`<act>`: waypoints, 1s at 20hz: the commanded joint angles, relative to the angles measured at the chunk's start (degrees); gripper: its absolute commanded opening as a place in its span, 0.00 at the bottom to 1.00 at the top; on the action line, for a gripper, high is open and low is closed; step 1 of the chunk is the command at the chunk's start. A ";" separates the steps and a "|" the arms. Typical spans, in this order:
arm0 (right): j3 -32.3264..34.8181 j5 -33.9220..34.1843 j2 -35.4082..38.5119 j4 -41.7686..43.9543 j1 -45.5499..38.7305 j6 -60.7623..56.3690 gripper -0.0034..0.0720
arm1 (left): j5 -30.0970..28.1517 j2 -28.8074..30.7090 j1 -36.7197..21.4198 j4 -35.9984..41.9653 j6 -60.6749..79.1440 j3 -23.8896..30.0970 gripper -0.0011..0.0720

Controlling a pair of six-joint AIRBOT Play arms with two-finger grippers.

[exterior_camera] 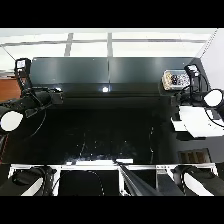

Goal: Fold the box and place the chain.

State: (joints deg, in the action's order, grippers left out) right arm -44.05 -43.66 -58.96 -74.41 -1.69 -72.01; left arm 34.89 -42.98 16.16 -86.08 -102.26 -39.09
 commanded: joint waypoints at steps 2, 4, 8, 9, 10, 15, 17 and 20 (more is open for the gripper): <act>0.02 0.00 -0.02 0.00 0.02 -0.02 0.06 | -0.02 0.07 -0.02 0.00 0.00 0.00 0.05; 0.02 0.00 -0.02 0.00 0.02 -0.02 0.06 | -0.02 0.07 -0.02 0.00 0.02 0.00 0.05; 0.02 0.00 -0.02 0.00 0.02 0.00 0.06 | -0.02 0.07 -0.02 0.00 0.02 0.00 0.05; 0.02 0.00 -0.02 0.00 0.02 0.00 0.06 | -0.02 0.07 -0.02 0.00 0.00 0.00 0.05; 0.02 0.00 -0.02 0.00 0.02 -0.02 0.06 | -0.02 0.07 -0.02 0.00 0.00 0.00 0.05; 0.02 0.00 -0.02 0.00 0.02 0.00 0.06 | -0.15 0.07 -0.02 -0.02 0.02 0.02 0.05; 0.02 0.24 -0.02 0.04 0.02 0.00 0.06 | -2.34 -0.35 -0.04 -0.24 0.00 0.02 0.05; 0.02 4.31 -0.02 1.20 0.02 -0.04 0.06 | -5.92 -1.36 0.00 0.94 -0.02 0.02 0.05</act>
State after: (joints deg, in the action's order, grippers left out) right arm -44.05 -42.04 -58.96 -73.97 -1.69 -72.01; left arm 31.79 -43.66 16.16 -86.08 -102.26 -39.09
